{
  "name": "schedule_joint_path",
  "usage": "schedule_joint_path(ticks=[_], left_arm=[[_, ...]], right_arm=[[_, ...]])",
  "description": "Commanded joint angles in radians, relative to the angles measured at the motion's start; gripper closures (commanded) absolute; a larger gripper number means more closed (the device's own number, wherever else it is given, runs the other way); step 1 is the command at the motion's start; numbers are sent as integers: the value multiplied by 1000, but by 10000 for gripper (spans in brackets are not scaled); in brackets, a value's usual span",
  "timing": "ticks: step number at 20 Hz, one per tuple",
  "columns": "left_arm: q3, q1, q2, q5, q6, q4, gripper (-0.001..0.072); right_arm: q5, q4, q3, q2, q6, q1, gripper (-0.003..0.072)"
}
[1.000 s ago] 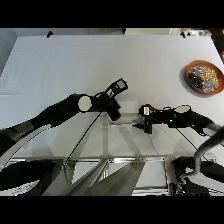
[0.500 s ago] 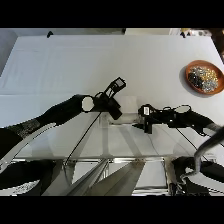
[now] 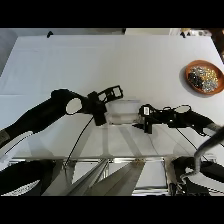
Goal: Fold the box and place the chain.
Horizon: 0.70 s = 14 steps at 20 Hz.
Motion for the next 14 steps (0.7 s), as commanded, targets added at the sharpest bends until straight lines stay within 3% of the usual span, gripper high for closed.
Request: schedule_joint_path(ticks=[1,9,12,13,14], left_arm=[[0,-2,4,-152,117,47,703],[0,0,-106,-190,216,25,703],[0,0,-138,-138,247,40,691],[-1,0,-145,-109,271,39,629],[-1,2,-148,-69,300,39,494]], right_arm=[[0,0,0,1,0,1,329],[0,0,0,1,0,1,329],[0,0,0,1,0,1,329],[0,0,0,1,0,1,329],[0,0,0,1,0,1,329]])
